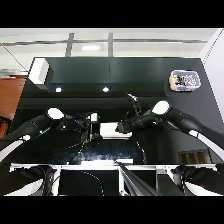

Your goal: Fold the box and place the chain.

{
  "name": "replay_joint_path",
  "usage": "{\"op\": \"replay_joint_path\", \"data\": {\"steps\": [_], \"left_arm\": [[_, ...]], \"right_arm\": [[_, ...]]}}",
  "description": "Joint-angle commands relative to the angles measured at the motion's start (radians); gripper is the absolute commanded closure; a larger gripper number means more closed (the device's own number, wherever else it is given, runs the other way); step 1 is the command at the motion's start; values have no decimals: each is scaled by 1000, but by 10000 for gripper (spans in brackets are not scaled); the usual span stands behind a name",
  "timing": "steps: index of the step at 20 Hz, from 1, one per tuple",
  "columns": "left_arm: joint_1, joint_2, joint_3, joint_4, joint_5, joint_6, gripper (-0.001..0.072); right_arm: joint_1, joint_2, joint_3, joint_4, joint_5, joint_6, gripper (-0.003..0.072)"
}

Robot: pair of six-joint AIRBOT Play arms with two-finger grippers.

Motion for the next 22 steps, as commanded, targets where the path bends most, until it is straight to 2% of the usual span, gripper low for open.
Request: {"op": "replay_joint_path", "data": {"steps": [1, 6, 7, 8, 10, 13, 17, 20, 22], "left_arm": [[0, -1, 0, 0, 0, 0, 315], [0, -1, 0, -1, 0, 0, 302], [0, 0, 0, -2, 0, -1, 238], [0, 1, 0, 0, 0, -10, -7], [13, 27, 0, 42, -13, -79, -1], [59, 109, 0, 175, -45, -206, -1], [117, 218, 0, 179, -163, -262, -1], [94, 237, 13, 157, -145, -342, 2], [28, 219, 53, 183, -112, -399, 2]], "right_arm": [[-68, 76, 83, -39, 127, -23, 646], [-282, 270, 124, -179, 170, 58, 646], [-320, 301, 124, -194, 175, 64, 646], [-350, 322, 124, -201, 183, 66, 647], [-403, 346, 124, -201, 213, 69, 646], [-444, 351, 124, -204, 257, 74, 646], [-446, 351, 124, -209, 248, 74, 646], [-446, 351, 124, -216, 243, 74, 646], [-446, 351, 124, -225, 230, 74, 647]]}}
